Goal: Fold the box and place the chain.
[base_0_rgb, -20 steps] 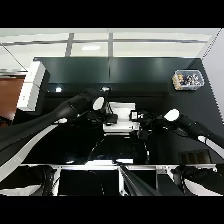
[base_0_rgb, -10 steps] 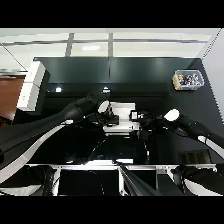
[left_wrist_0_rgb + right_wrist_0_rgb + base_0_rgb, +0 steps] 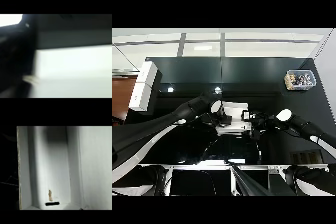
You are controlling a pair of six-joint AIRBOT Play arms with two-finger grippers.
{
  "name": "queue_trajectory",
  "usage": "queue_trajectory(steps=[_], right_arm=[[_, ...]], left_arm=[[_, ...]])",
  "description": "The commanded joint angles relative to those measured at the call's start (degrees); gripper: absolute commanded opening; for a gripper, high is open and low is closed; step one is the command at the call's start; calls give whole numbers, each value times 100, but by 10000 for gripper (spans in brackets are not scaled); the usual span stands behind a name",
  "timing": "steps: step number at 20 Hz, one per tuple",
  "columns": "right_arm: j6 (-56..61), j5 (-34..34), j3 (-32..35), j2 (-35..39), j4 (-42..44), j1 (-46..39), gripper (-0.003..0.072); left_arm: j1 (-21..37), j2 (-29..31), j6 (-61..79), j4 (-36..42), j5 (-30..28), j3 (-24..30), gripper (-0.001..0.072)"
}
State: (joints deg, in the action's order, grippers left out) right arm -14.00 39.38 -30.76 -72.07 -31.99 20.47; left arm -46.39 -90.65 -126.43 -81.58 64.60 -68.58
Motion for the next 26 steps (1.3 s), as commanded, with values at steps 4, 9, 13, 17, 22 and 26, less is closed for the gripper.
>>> queue_trajectory(steps=[4, 9, 13, 17, 22, 26], right_arm=[[7, 9, 0, 2, -2, 2, 233], [122, 2, 0, 2, 2, -2, 375], [850, 63, 0, 315, -415, -87, 717], [848, 605, 0, 914, -1467, -192, 716], [706, 431, 9, 887, -1539, -173, 716], [348, 385, 9, 796, -1141, -173, 715]], left_arm=[[11, 2, -76, -37, 13, -4, 122], [11, 2, -85, -44, -7, -4, 28], [20, 17, -136, -229, -9, -4, 29], [46, 17, -153, -236, -7, -4, 29], [33, 11, -151, -348, -17, -2, 29], [28, 7, -151, -417, 7, -2, 29]])
